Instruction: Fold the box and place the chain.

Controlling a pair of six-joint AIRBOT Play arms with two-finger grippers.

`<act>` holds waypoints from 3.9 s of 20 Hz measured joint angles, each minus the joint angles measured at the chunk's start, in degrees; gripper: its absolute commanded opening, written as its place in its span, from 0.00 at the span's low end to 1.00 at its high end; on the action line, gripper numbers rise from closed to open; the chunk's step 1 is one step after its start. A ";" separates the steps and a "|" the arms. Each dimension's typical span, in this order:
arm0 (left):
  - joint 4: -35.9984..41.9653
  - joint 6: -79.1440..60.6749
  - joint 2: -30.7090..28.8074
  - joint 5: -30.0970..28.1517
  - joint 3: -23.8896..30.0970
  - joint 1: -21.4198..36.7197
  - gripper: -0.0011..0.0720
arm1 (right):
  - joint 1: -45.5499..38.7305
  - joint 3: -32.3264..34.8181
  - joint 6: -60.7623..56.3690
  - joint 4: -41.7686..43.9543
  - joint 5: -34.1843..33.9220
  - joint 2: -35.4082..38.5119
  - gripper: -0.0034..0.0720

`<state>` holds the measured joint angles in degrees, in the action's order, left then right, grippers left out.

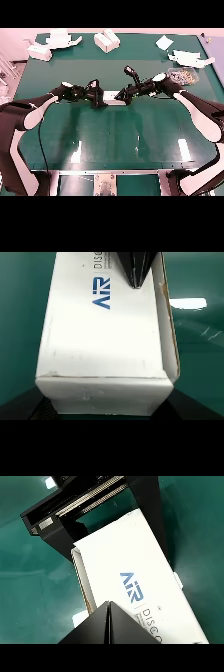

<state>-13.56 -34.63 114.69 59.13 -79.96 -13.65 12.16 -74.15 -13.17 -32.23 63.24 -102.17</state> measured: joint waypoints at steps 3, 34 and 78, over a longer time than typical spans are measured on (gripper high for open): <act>-0.02 0.00 0.00 0.00 0.02 -0.02 0.66 | -0.02 0.33 -1.68 -0.63 -0.09 -0.11 0.05; 0.09 0.11 -0.04 -0.13 -0.02 0.02 0.66 | -0.81 6.56 -6.23 2.47 -8.87 8.70 0.05; 1.90 0.07 0.00 0.48 0.00 0.02 0.65 | -16.33 33.35 -24.22 -6.32 -27.17 56.63 0.05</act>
<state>-11.66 -34.57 114.69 59.61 -79.96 -13.63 -4.16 -40.80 -37.39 -38.54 36.07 -45.54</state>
